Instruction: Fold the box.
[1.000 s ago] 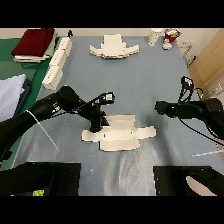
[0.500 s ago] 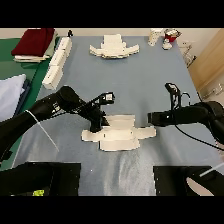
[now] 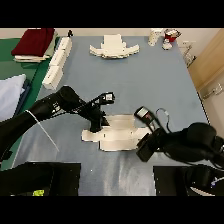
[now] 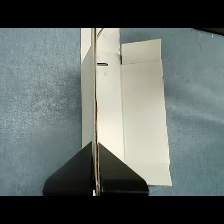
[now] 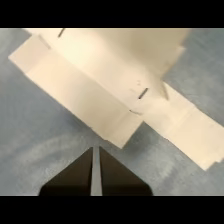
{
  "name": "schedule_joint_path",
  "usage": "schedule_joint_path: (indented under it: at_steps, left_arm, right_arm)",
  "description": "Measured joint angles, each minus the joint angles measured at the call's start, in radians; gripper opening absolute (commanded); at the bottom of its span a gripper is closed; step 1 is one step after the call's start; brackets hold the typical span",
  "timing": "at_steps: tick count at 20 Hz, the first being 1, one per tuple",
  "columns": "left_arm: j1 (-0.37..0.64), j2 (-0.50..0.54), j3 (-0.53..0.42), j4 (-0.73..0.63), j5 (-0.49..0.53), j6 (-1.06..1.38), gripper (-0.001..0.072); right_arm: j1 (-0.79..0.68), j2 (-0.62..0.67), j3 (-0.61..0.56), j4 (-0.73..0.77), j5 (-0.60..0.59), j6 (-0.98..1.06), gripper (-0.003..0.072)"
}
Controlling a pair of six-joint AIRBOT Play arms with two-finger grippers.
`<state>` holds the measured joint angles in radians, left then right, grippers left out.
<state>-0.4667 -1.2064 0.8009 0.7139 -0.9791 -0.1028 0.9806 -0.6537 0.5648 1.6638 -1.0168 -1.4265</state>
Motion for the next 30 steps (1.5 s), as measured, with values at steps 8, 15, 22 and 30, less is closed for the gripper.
schedule_joint_path:
  at_steps: [8, 15, 22, 30]
  left_arm:
    - [0.0, 0.0, 0.0, 0.0, 0.0, 0.0, 0.0014]
    - [0.0, 0.0, 0.0, 0.0, 0.0, 0.0, 0.0013]
    - [0.0, 0.0, 0.0, 0.0, 0.0, 0.0, 0.0014]
    - [0.0, 0.0, 0.0, 0.0, 0.0, 0.0, 0.0013]
  right_arm:
    - [0.277, -0.156, -0.043, -0.249, 0.124, -0.093, 0.071]
    - [0.3, -0.288, -0.046, -0.502, 0.195, -0.055, 0.0711]
    - [0.303, -0.31, -0.044, -0.58, 0.213, 0.024, 0.0716]
    - [0.303, -0.311, 0.018, -0.674, 0.15, 0.259, 0.0715]
